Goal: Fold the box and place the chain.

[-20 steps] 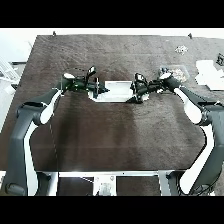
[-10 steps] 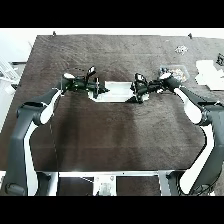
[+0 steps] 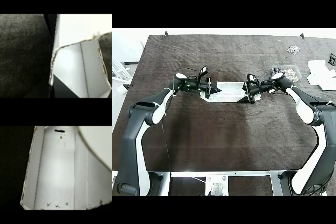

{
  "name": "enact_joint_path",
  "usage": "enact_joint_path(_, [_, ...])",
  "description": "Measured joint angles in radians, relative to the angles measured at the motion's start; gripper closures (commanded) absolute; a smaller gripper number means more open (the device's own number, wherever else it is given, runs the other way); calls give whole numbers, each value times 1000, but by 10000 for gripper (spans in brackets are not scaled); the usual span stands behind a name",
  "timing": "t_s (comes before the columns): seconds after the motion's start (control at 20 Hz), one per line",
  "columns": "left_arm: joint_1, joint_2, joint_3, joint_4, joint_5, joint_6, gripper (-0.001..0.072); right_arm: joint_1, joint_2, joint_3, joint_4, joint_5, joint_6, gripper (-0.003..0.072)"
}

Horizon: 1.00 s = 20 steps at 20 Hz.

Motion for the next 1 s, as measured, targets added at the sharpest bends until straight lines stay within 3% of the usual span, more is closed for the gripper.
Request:
enact_joint_path(0.5, [0, 0, 0, 0, 0, 0, 690, 1, 0, 0, -8, -1, -3, 55])
enact_joint_path(0.6, [0, 0, 0, 0, 0, 0, 690, 1, 0, 0, -13, -2, -3, 109])
enact_joint_path(1.0, [-1, 0, 0, 0, -1, 1, 691, 2, 0, 0, -20, -4, -4, 110])
